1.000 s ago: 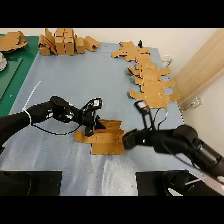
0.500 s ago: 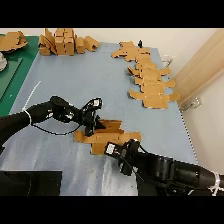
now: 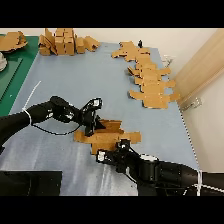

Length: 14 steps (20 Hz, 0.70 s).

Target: Fold the box.

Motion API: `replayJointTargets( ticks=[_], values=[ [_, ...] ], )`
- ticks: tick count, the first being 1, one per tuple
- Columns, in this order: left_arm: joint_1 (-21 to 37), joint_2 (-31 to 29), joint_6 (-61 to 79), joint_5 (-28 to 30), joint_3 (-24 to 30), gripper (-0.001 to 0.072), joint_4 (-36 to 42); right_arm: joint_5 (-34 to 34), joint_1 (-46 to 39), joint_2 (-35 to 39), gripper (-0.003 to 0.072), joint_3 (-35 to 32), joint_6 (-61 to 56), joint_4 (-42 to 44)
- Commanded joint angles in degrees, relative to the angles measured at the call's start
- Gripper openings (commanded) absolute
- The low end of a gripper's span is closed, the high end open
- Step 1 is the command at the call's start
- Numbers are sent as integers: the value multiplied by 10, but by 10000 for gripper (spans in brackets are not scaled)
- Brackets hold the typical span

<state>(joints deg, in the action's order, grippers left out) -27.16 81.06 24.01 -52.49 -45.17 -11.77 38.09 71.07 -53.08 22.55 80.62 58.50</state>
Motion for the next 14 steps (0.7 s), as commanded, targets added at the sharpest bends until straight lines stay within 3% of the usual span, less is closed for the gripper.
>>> replayJointTargets(
  ticks=[1, 6, 14],
  values=[
    [0, 0, 0, 0, 0, 13, 0, 1, 0, -8, 486, 6, -28, -61],
    [0, 0, 0, 0, 0, 14, 0, 60, 0, -6, 486, 35, -28, -88],
    [0, 0, 0, 0, 0, 13, 0, 23, 0, -2, 486, 38, -33, -66]
  ],
)
